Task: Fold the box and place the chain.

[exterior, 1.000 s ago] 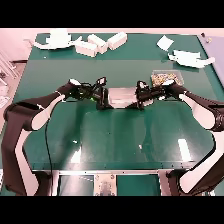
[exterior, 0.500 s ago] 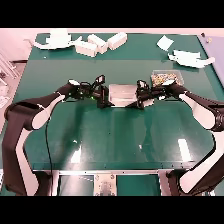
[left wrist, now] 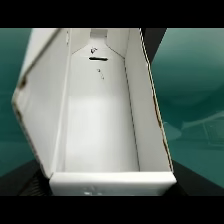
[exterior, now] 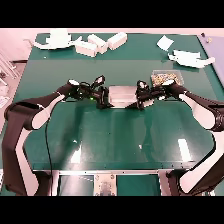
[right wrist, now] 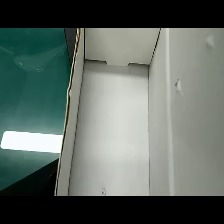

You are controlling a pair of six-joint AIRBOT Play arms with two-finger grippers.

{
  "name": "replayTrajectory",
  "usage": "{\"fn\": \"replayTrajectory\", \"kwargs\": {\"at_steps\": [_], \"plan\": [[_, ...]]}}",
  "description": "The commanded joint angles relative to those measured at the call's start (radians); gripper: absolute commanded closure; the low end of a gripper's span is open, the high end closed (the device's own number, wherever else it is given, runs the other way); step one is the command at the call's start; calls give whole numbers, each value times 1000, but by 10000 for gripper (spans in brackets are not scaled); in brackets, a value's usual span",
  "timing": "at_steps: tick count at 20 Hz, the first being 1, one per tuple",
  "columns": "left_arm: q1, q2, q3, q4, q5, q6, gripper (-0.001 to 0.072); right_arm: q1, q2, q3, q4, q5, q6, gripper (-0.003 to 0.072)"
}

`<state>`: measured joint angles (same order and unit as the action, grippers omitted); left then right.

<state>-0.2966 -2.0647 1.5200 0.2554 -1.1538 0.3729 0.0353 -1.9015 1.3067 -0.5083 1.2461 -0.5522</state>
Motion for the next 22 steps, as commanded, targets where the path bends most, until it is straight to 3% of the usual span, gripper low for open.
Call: {"fn": "replayTrajectory", "kwargs": {"at_steps": [1,12,16,22], "plan": [[-1,-1,0,-29,40,4,4,0,1,0,3,-3,1,92],[-1,-1,0,-49,43,46,6,0,1,0,3,-3,1,92],[-1,-1,-3,-8,-18,38,6,0,1,0,3,-3,1,93],[-1,-1,-3,18,-34,10,5,0,1,0,3,-3,1,92]]}}
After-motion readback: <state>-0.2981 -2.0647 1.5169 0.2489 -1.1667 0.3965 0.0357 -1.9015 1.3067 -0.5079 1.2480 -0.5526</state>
